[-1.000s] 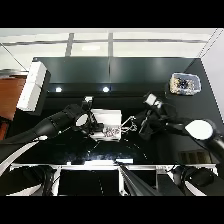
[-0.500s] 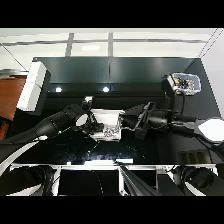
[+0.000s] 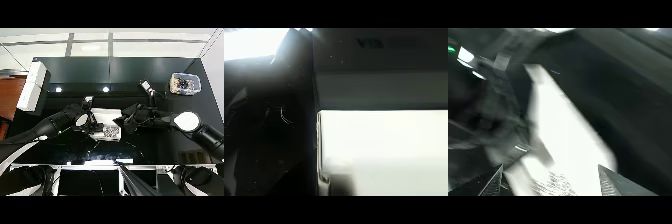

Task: Fold the box and place the chain.

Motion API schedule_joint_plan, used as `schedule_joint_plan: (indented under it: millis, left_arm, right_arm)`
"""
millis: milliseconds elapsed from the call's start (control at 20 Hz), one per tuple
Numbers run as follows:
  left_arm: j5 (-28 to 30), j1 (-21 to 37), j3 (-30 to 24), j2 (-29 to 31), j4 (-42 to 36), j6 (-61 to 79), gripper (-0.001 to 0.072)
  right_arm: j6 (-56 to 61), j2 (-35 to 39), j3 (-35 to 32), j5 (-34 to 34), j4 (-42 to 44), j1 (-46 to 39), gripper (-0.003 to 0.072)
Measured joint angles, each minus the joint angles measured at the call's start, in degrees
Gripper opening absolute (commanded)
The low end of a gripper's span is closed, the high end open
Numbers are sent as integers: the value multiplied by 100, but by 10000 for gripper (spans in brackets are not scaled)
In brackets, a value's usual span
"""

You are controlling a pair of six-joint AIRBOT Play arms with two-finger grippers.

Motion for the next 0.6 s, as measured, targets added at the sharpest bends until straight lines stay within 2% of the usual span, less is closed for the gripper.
schedule_joint_plan:
  millis: [250, 500, 550, 600]
  left_arm:
    - [0, 0, 0, 2, 0, 0, 30]
    - [-2, 0, 0, 0, 0, 0, 30]
    - [-2, 0, 0, 0, 0, 0, 30]
    - [-2, 0, 0, 0, 0, 0, 30]
  right_arm:
    - [-153, -118, -280, 341, -1843, -511, 699]
    - [-699, -599, -752, -334, -2406, -426, 698]
    - [-748, -710, -802, -492, -2463, -380, 624]
    - [-800, -798, -831, -636, -2490, -326, 483]
